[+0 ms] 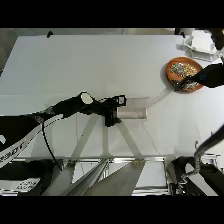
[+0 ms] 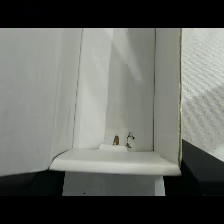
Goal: Fold the box and place the chain.
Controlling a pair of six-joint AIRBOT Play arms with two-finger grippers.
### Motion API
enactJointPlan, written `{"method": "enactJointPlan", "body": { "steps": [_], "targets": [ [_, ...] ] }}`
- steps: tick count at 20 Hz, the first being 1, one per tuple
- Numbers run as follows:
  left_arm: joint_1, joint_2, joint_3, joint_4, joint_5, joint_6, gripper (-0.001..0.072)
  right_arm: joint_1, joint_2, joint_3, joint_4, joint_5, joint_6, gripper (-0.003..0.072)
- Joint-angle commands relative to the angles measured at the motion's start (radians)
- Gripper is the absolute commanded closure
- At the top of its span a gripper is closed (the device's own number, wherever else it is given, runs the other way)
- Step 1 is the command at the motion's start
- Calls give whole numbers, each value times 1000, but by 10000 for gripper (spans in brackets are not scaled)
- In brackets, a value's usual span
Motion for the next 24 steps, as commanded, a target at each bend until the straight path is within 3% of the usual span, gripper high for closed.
{"method": "enactJointPlan", "body": {
  "steps": [1, 17, 24],
  "targets": [
    [0, 0, 1, 0, 0, 0, 620, 64, 61, -1, 16, 26, 18, 674],
    [0, 0, 1, 0, 0, 0, 620, 244, 65, -38, 107, -9, 18, 674],
    [0, 0, 1, 0, 0, 0, 620, 284, 65, -343, 93, -179, -5, 674]
  ]
}}
